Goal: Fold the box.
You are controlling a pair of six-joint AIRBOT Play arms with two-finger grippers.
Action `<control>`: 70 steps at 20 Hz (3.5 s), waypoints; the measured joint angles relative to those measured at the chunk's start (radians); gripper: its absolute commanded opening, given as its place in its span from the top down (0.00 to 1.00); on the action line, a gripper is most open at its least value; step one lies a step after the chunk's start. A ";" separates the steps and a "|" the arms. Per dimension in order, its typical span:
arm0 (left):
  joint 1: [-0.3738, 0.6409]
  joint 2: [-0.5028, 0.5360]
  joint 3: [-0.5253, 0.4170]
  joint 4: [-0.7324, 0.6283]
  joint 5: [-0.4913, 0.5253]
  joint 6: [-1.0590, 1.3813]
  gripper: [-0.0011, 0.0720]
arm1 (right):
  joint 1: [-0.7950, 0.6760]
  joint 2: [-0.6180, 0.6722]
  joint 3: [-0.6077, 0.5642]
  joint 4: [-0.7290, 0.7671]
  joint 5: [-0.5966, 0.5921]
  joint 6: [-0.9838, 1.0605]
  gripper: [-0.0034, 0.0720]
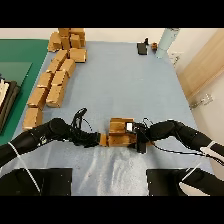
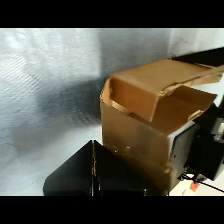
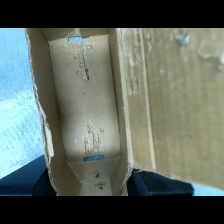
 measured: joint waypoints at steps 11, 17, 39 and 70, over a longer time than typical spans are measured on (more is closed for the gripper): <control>-0.028 0.000 0.054 -0.028 0.024 -0.013 0.50 | 0.000 0.000 0.000 0.000 0.000 0.000 0.27; -0.005 0.000 0.091 -0.031 0.002 -0.011 0.31 | 0.000 0.000 0.000 0.000 0.000 0.000 0.27; -0.026 -0.069 0.114 -0.206 0.032 0.161 0.31 | 0.000 0.000 0.000 0.000 0.000 0.000 0.27; -0.349 -0.442 0.631 0.823 -0.332 -0.859 0.32 | 0.000 0.000 0.000 0.000 0.000 0.000 0.27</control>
